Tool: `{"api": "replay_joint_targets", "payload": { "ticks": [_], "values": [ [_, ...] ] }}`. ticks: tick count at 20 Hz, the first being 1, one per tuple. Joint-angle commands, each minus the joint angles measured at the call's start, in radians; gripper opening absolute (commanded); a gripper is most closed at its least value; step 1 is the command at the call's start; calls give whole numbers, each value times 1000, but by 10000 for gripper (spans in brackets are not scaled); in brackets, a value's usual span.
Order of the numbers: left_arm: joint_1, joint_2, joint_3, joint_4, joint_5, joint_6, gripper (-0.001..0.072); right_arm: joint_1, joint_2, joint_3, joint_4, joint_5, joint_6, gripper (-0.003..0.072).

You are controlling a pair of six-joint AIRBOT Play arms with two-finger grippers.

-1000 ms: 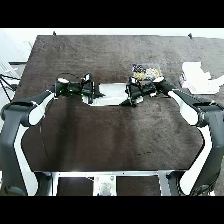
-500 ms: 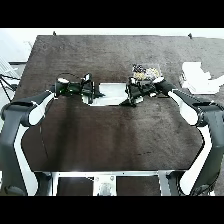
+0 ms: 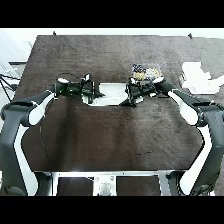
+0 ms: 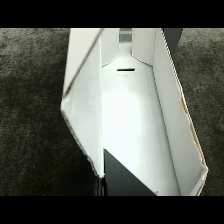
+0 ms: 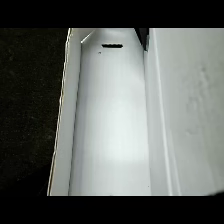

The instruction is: Fold the box and place the chain.

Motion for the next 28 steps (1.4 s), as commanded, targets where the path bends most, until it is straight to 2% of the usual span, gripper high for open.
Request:
{"api": "replay_joint_targets", "payload": {
  "ticks": [1,18,19,20,28],
  "values": [
    [0,0,1,0,0,0,22,0,-1,0,-1,-2,0,567],
    [0,0,1,0,0,0,22,0,-1,0,-5,-4,-24,564],
    [0,0,1,0,0,0,22,0,-1,0,-5,-4,-24,552],
    [0,0,1,0,0,0,22,0,-1,0,-5,-4,-24,467],
    [0,0,1,-11,0,0,22,0,-1,0,-5,-4,-26,480]
  ]
}}
